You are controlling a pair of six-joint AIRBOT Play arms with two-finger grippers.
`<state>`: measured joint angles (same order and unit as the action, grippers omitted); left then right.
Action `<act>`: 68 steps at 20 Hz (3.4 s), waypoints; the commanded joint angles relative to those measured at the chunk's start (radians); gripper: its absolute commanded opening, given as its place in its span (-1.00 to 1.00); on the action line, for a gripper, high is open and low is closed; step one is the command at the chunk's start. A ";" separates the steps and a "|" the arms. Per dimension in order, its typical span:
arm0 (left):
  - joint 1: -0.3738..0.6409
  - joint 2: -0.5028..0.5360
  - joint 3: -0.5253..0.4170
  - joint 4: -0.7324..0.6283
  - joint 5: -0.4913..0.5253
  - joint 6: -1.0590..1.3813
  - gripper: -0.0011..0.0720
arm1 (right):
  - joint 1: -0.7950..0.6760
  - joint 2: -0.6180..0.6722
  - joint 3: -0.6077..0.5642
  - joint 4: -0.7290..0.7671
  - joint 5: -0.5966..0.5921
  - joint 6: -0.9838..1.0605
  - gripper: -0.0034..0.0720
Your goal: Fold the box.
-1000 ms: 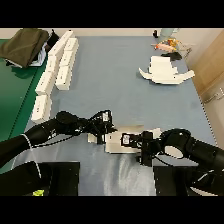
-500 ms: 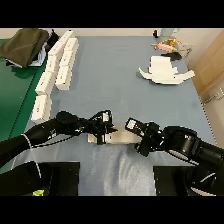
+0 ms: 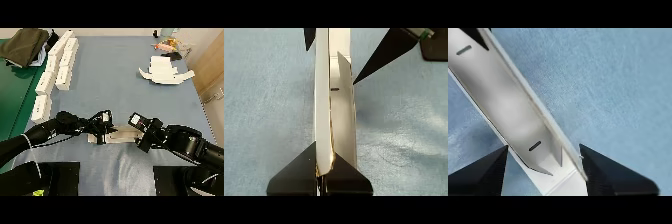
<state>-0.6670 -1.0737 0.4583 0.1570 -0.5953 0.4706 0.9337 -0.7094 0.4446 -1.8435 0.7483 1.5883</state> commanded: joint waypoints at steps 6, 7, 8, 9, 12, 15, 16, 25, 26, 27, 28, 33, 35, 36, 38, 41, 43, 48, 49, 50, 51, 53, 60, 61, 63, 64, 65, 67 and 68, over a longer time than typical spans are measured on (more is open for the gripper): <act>0.000 -0.001 0.001 0.000 0.000 0.000 -0.93 | -0.384 -0.015 -0.020 0.690 -0.040 -0.977 0.99; 0.000 -0.001 0.001 0.000 0.000 0.000 -0.93 | -0.459 -0.032 -0.020 0.836 -0.018 -1.174 0.99; 0.000 0.000 0.001 0.000 0.000 0.000 -0.93 | -0.521 -0.058 -0.020 0.946 0.020 -1.318 0.99; 0.000 0.000 0.001 0.000 0.000 0.000 -0.93 | -0.576 -0.092 -0.020 1.038 0.071 -1.432 0.99; 0.000 -0.001 0.001 0.000 0.000 0.000 -0.93 | -0.650 -0.198 -0.001 1.130 0.156 -1.550 0.99; 0.000 -0.001 0.001 0.000 0.000 0.000 -0.93 | -0.656 -0.291 0.014 1.136 0.161 -1.583 0.99; 0.000 -0.001 0.001 0.000 0.000 0.000 -0.93 | -0.656 -0.315 0.018 1.146 0.161 -1.599 0.99; 0.000 -0.001 0.001 0.000 0.000 0.000 -0.93 | -0.656 -0.368 0.023 1.094 0.254 -1.479 0.99; 0.000 0.000 0.001 0.000 0.000 0.000 -0.93 | -0.656 -0.369 0.024 1.088 0.257 -1.455 0.98; 0.000 -0.001 0.001 0.000 0.000 0.000 -0.93 | -0.656 -0.369 0.024 1.088 0.257 -1.445 0.97; 0.000 -0.001 0.001 0.000 0.000 0.000 -0.93 | -0.656 -0.369 0.024 1.088 0.256 -1.445 0.97; 0.000 0.000 0.001 0.000 0.000 0.000 -0.93 | -0.656 -0.368 0.024 1.088 0.254 -1.402 0.97; 0.000 0.000 0.001 0.000 0.000 0.000 -0.93 | -0.656 -0.368 0.024 1.078 0.228 -1.405 0.97; 0.000 0.000 0.001 0.000 0.000 0.000 -0.93 | -0.656 -0.368 0.024 1.083 0.202 -1.434 0.97; 0.000 -0.001 0.001 0.000 0.000 0.000 -0.93 | -0.656 -0.368 0.024 1.098 0.177 -1.579 0.97; 0.000 0.000 0.001 0.000 0.000 0.000 -0.93 | -0.656 -0.368 0.024 1.099 0.179 -1.710 0.97; 0.000 -0.001 0.001 0.000 0.000 0.000 -0.93 | -0.656 -0.368 0.024 1.105 0.187 -1.743 0.97; 0.000 -0.001 0.001 0.000 0.000 0.000 -0.93 | -0.653 -0.368 0.024 1.130 0.178 -1.759 0.97; 0.000 -0.001 0.001 0.000 0.000 0.000 -0.93 | -0.653 -0.368 0.023 1.128 0.178 -1.776 0.97; 0.000 0.000 0.001 0.000 0.000 0.000 -0.93 | -0.653 -0.369 0.023 1.129 0.177 -1.800 0.97; 0.000 0.000 0.001 0.000 0.000 0.000 -0.93 | -0.653 -0.370 0.021 1.130 0.177 -1.821 0.97; 0.000 0.000 0.001 0.000 0.000 0.000 -0.93 | -0.653 -0.376 0.020 1.129 0.178 -1.867 0.95; 0.000 0.000 0.001 0.000 0.000 0.000 -0.93 | -0.653 -0.385 -0.026 1.136 0.140 -1.923 0.89; 0.000 0.000 0.001 0.000 0.000 0.000 -0.93 | -0.653 -0.385 -0.031 1.137 0.132 -1.923 0.89; 0.000 -0.001 0.001 0.000 0.000 0.000 -0.93 | -0.653 -0.385 -0.033 1.147 0.129 -1.933 0.75; 0.000 0.000 0.001 0.000 0.000 0.000 -0.93 | -0.653 -0.385 -0.033 1.153 0.129 -1.941 0.74; 0.000 0.000 0.001 0.000 0.000 0.000 -0.93 | -0.653 -0.385 -0.033 1.152 0.129 -1.941 0.55; 0.000 0.000 0.001 0.000 0.000 0.000 -0.93 | -0.653 -0.385 -0.038 1.151 0.125 -1.941 0.44; 0.000 0.000 0.001 0.000 0.000 0.000 -0.93 | -0.653 -0.385 -0.040 1.149 0.123 -1.941 0.44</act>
<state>-0.6678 -1.0737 0.4580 0.1574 -0.5964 0.4709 0.2794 -1.0931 0.4107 -0.6922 0.8799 -0.3454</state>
